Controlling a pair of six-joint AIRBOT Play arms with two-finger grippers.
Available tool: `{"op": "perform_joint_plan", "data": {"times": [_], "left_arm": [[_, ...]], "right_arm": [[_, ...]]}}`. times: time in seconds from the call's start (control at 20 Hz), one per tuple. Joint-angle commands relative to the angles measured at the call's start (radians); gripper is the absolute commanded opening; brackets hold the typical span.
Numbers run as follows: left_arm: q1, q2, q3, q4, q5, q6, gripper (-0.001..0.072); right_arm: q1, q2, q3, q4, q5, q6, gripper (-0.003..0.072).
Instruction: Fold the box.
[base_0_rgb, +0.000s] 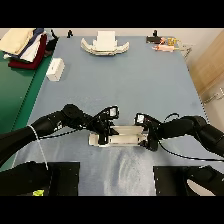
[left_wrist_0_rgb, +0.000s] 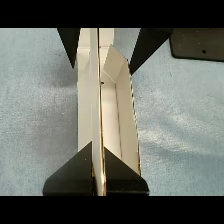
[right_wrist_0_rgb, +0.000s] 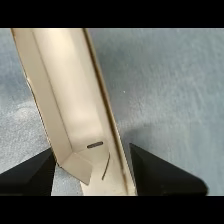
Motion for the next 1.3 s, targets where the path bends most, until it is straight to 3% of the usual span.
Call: {"op": "perform_joint_plan", "data": {"times": [0.0, 0.2, 0.8, 1.25], "left_arm": [[0.0, 0.0, 0.0, 0.0, 0.0, 0.0, 0.0013], [0.0, 0.0, 0.0, 0.0, 0.0, 0.0, 0.0012], [0.001, 0.0, 0.0, 0.0, 0.001, 0.0, 0.0013], [0.001, 0.0, 0.0, 0.0, 0.0, 0.0, 0.0012]], "right_arm": [[-0.036, -0.035, 0.001, 0.085, -0.023, -0.136, 0.072], [-0.036, -0.013, 0.002, 0.072, -0.062, -0.055, 0.072], [-0.035, -0.006, 0.001, 0.072, -0.076, -0.061, 0.072], [-0.036, -0.089, 0.001, 0.104, -0.03, -0.275, 0.07]]}}
